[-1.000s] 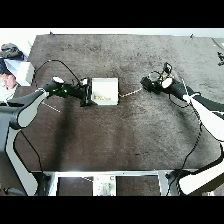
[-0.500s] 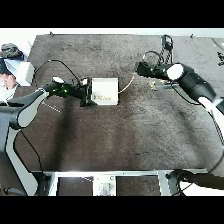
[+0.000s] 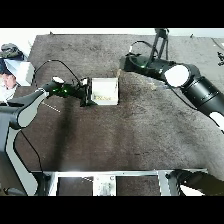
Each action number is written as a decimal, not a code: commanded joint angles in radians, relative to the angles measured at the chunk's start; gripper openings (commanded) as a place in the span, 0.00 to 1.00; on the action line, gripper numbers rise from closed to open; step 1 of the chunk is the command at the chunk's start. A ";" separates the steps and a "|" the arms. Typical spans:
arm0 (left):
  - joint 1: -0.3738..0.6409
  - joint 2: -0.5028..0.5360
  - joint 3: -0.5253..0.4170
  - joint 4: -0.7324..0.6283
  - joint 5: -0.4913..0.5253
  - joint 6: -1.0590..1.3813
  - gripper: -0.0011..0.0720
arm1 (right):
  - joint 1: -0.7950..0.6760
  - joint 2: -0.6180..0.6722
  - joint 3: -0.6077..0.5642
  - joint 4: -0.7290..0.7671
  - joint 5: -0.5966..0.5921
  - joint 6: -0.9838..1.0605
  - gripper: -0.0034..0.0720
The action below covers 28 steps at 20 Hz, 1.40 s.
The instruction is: Fold the box and place the chain.
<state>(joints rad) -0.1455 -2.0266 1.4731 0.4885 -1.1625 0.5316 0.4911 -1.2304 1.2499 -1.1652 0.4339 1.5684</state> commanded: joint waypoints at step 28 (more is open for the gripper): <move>0.001 0.001 0.000 0.000 0.000 0.000 0.49 | -0.436 -0.304 -0.246 0.015 -0.073 0.119 0.58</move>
<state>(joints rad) -0.1455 -2.0266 1.4731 0.4889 -1.1625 0.5312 0.0849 -1.4612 0.9920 -1.1980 0.4427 1.6772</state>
